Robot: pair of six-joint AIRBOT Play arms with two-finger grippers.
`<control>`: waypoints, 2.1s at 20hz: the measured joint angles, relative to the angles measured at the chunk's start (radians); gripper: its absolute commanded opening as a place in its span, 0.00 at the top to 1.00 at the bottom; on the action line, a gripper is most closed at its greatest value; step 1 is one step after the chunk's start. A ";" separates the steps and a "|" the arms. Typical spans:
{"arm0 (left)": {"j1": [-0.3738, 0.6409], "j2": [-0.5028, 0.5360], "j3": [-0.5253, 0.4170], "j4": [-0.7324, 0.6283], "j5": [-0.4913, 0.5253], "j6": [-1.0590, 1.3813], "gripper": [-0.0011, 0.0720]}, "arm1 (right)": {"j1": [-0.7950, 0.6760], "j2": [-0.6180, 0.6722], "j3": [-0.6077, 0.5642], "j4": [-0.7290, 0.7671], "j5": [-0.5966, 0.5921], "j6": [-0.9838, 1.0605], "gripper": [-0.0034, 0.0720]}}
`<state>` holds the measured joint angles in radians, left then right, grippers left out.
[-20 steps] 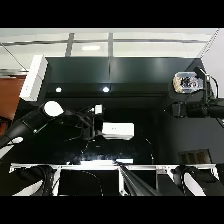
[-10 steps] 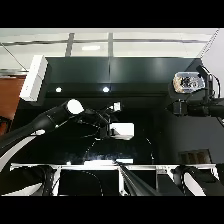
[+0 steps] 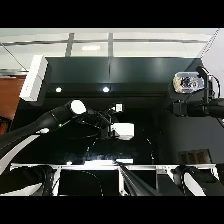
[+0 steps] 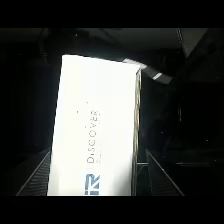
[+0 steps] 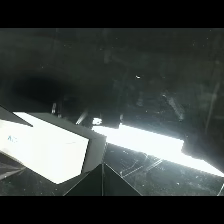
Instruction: Fold the box and place the chain.
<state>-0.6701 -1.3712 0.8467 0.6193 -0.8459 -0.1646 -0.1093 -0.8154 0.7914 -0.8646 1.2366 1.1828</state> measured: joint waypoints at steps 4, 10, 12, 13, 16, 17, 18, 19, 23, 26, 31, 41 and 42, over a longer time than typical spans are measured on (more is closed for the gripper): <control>-0.010 -0.016 0.000 0.007 -0.003 0.000 0.00 | 0.000 0.000 -0.001 -0.001 0.000 0.000 0.95; -0.079 -0.068 0.000 0.068 0.065 0.000 0.01 | 0.000 0.000 -0.001 -0.001 -0.003 0.000 0.95; -0.102 -0.079 0.000 0.077 0.101 -0.001 0.31 | 0.000 0.000 -0.001 -0.002 -0.003 0.000 0.95; -0.109 -0.080 0.000 0.082 0.113 -0.003 0.52 | 0.000 0.000 -0.001 -0.002 -0.003 0.000 0.95; -0.108 -0.055 0.000 0.166 0.100 -0.109 0.53 | 0.000 0.000 -0.001 -0.002 -0.003 0.000 0.95; -0.098 -0.037 -0.001 0.216 0.077 -0.174 0.53 | 0.000 0.000 -0.001 -0.002 -0.003 0.000 0.95; -0.080 -0.014 -0.003 0.286 0.061 -0.257 0.53 | 0.000 0.000 -0.001 -0.002 -0.003 0.000 0.95; -0.055 0.010 -0.008 0.354 0.041 -0.344 0.53 | 0.000 0.000 -0.001 -0.002 -0.003 -0.001 0.95; 0.151 0.130 -0.067 0.664 -0.104 -0.711 0.53 | 0.000 0.000 -0.001 -0.002 -0.003 -0.001 0.95; 0.399 0.231 -0.130 0.782 -0.211 -0.864 0.53 | 0.000 0.000 -0.001 -0.006 -0.003 -0.003 0.95; 0.845 0.362 -0.183 0.843 -0.290 -0.951 0.53 | 0.000 0.000 -0.001 -0.007 -0.016 -0.020 0.95; 1.308 0.410 -0.174 0.840 -0.175 -0.986 0.53 | 0.000 0.000 -0.001 -0.008 -0.035 -0.034 0.95; 1.316 0.409 -0.170 0.833 -0.143 -0.982 0.53 | 0.000 0.000 -0.001 -0.008 -0.035 -0.035 0.95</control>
<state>0.6460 -0.9627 0.6769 1.4525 -0.9890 -1.1469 -0.1093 -0.8154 0.7902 -0.8726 1.2011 1.1481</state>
